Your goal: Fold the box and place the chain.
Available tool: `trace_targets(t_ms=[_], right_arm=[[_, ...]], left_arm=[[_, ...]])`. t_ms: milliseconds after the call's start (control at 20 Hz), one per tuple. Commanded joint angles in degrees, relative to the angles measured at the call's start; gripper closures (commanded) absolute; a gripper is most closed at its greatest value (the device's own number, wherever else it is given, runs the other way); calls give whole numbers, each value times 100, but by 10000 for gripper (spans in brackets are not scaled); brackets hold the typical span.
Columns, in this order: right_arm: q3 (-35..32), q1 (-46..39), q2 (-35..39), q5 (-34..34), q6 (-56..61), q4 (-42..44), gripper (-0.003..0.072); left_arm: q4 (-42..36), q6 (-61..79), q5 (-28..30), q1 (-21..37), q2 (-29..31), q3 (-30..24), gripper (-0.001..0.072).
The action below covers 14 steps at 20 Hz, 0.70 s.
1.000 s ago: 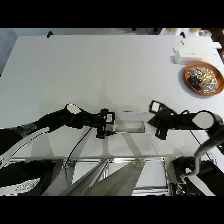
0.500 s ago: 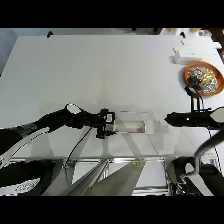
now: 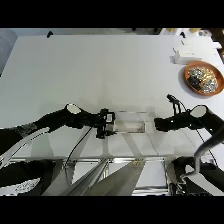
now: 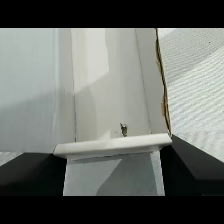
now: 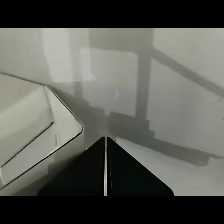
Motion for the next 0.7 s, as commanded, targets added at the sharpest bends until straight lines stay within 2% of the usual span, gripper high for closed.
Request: trace_targets(t_ms=[0, 50, 100, 200, 350, 500, 650], right_arm=[[-9, 129, 11, 162, -455, 492, 671], [-9, 129, 166, 295, -529, 507, 659], [-9, 129, 380, 400, -533, 494, 585], [-9, 129, 776, 444, -533, 505, 498], [-9, 129, 1104, 588, -511, 533, 483], [-9, 129, 1150, 863, -514, 621, 387], [-9, 131, 1150, 931, -516, 811, 387]], left_arm=[[0, 4, 0, 2, 0, 2, 501], [0, 4, 2, 2, 0, 2, 501], [0, 4, 2, 2, 0, 2, 501], [0, 2, 2, 2, 0, 2, 501], [0, 2, 2, 2, 0, 2, 501], [0, 4, 2, 2, 0, 2, 501], [0, 4, 2, 2, 0, 2, 501]])
